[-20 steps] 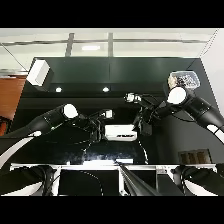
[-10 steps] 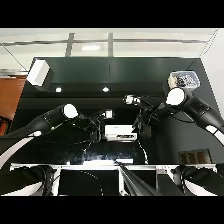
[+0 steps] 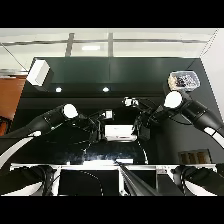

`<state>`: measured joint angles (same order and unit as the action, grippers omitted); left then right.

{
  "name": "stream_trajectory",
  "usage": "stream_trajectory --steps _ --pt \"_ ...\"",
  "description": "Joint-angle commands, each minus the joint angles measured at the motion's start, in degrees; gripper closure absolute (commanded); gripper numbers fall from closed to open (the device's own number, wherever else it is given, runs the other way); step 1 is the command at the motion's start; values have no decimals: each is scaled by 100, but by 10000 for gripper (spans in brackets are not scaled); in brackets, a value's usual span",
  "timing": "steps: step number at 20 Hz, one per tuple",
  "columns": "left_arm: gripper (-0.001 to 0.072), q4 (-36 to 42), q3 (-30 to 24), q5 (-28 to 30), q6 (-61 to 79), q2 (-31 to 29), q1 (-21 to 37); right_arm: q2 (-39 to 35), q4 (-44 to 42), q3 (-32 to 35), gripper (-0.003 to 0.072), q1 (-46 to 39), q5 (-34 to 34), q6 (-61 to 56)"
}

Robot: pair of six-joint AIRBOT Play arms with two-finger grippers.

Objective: Fold the box and place the chain.

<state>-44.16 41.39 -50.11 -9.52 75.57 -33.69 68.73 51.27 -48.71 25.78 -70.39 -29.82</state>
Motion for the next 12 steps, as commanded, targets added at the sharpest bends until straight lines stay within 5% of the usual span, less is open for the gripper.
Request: stream_trajectory --steps 1,12 --pt "255 9 -2 0 -11 4 -2 -2 -2 7 414 2 -118 -20" --pt "256 9 -2 -4 -11 4 -2 -208 341 4 415 -13 -122 -103"
